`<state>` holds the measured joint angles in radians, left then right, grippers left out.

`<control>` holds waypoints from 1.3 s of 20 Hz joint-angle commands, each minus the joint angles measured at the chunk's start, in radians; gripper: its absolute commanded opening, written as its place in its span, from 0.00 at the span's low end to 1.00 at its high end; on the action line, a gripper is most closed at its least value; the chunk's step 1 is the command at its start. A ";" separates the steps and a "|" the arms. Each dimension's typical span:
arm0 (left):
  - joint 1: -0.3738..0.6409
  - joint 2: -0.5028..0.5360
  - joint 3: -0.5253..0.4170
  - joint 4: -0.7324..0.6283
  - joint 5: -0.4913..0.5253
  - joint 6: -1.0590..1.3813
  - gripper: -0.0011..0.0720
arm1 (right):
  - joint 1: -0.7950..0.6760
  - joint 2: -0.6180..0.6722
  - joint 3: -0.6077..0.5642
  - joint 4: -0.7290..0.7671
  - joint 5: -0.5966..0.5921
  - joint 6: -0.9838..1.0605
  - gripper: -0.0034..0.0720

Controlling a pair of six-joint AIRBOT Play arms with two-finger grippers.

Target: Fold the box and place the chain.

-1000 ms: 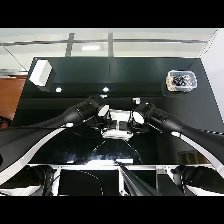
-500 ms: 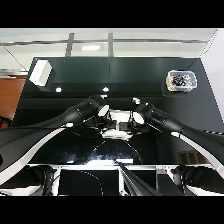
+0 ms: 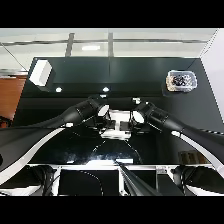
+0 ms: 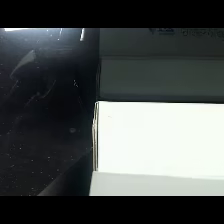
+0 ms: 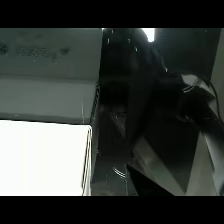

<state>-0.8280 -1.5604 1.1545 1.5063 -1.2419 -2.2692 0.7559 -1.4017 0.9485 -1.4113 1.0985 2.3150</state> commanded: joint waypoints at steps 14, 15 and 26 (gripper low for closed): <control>0.000 0.000 0.000 -0.008 0.005 -0.003 0.05 | -0.161 0.284 0.116 -0.239 0.227 -0.320 0.48; 0.000 0.000 0.000 -0.008 0.008 -0.003 0.05 | -0.193 0.301 0.115 -0.337 0.232 -0.355 0.47; 0.000 -0.001 0.000 -0.026 0.034 -0.013 0.05 | -0.718 0.116 0.093 -0.453 -0.244 -0.468 0.99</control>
<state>-0.8276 -1.5604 1.1545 1.4841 -1.2224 -2.2768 0.1463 -1.2045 0.9890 -1.9102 0.9783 1.9110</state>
